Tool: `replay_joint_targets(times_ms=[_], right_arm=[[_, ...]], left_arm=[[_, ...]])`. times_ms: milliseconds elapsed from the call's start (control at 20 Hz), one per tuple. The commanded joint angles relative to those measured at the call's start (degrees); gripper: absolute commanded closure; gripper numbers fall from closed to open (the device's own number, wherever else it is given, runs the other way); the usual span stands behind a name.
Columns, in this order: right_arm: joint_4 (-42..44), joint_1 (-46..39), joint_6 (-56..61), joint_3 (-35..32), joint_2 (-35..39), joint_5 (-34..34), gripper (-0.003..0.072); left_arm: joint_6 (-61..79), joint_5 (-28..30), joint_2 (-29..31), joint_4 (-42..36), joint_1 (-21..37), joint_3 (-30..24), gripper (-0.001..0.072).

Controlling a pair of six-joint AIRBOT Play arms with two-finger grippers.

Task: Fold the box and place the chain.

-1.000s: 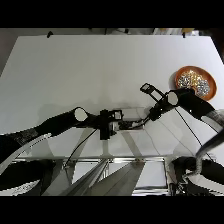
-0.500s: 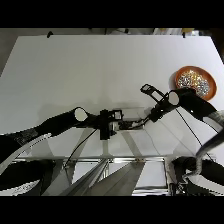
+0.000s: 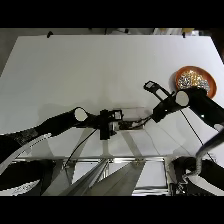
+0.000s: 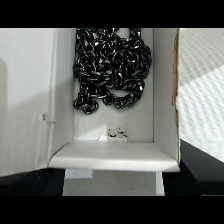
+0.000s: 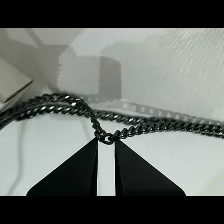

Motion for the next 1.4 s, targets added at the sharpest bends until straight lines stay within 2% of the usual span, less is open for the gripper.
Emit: replay_joint_targets(times_ms=[0,300,450,550,750,900,950,1050,1200,1250,1350], right_arm=[[8.41,-0.02,-0.04,0.07,5.99,3.89,0.067],[34.34,-0.02,-4.57,0.07,19.02,3.61,0.0669],[41.79,-0.02,-6.97,0.07,21.05,6.29,0.0669],[43.85,-0.02,-7.54,0.07,21.16,7.15,0.0669],[42.45,-0.02,-7.58,-0.87,21.16,6.93,0.0669],[39.26,-0.02,-7.54,-5.33,21.0,4.13,0.0667],[37.51,-0.02,-7.54,-6.88,20.76,2.82,0.0644],[33.09,-0.02,-7.48,-8.52,20.11,1.14,0.047],[28.7,-0.57,-6.82,-8.07,20.04,-0.22,0.049],[25.2,-1.2,-4.72,-7.52,20.04,-1.14,0.0521],[14.58,-3.13,2.43,-7.21,20.02,-2.97,0.0519]], left_arm=[[0.0,0.0,0.04,0.02,0.0,-0.02,0.0458],[0.02,0.0,0.02,0.02,0.0,-0.02,0.0458],[0.0,0.0,0.04,0.02,0.0,-0.02,0.0458],[0.0,0.0,0.02,0.02,0.0,-0.02,0.0458],[0.0,0.0,0.02,0.02,0.0,-0.02,0.0458],[0.0,0.0,0.04,0.02,0.0,-0.02,0.0458],[0.0,0.0,0.04,0.02,0.0,-0.02,0.0458],[0.02,0.02,0.04,0.02,0.0,-0.02,0.0458],[0.0,0.0,0.04,0.02,0.0,-0.02,0.0458],[0.0,0.0,0.04,0.02,0.0,-0.02,0.0458],[0.0,0.0,0.02,0.02,0.0,-0.02,0.0458]])
